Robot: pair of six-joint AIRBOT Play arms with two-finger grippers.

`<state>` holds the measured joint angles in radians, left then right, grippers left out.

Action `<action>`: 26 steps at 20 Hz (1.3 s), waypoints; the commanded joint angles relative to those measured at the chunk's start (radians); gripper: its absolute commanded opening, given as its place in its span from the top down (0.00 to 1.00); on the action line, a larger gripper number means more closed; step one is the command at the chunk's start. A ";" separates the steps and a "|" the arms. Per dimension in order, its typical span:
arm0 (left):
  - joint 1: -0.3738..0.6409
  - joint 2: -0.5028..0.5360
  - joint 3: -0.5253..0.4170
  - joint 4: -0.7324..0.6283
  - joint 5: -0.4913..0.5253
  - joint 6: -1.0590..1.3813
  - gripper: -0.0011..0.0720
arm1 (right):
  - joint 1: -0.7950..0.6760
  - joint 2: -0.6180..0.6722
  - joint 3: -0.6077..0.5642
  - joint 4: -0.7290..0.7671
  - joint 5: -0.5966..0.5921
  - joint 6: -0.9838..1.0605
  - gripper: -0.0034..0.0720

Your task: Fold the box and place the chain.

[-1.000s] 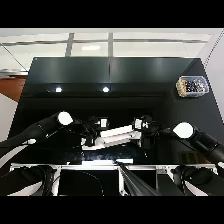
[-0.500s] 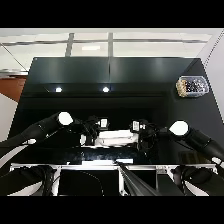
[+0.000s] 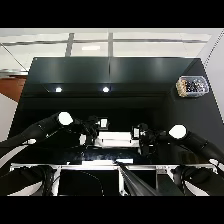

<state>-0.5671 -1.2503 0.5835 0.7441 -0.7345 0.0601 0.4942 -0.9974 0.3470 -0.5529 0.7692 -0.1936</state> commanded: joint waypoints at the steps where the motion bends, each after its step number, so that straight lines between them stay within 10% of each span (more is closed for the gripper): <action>1: 0.000 0.000 0.001 -0.001 -0.002 0.000 0.94 | 0.000 -0.015 -0.006 0.045 -0.031 -0.043 0.02; 17: 0.000 0.000 0.001 -0.002 -0.006 0.000 0.94 | 0.083 -0.058 -0.006 -0.021 -0.132 0.026 0.03; 19: 0.000 0.000 0.001 -0.002 -0.006 0.000 0.94 | 0.082 -0.058 -0.006 -0.021 -0.132 0.026 0.25; 24: 0.000 0.000 0.001 -0.002 -0.007 -0.005 0.93 | 0.082 -0.058 -0.006 -0.021 -0.132 0.026 0.25; 26: 0.001 0.017 0.001 0.000 -0.009 -0.028 0.60 | 0.082 -0.058 -0.006 -0.021 -0.132 0.026 0.25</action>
<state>-0.5671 -1.2453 0.5831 0.7525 -0.7433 0.0513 0.5758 -1.0546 0.3412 -0.5724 0.6388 -0.1684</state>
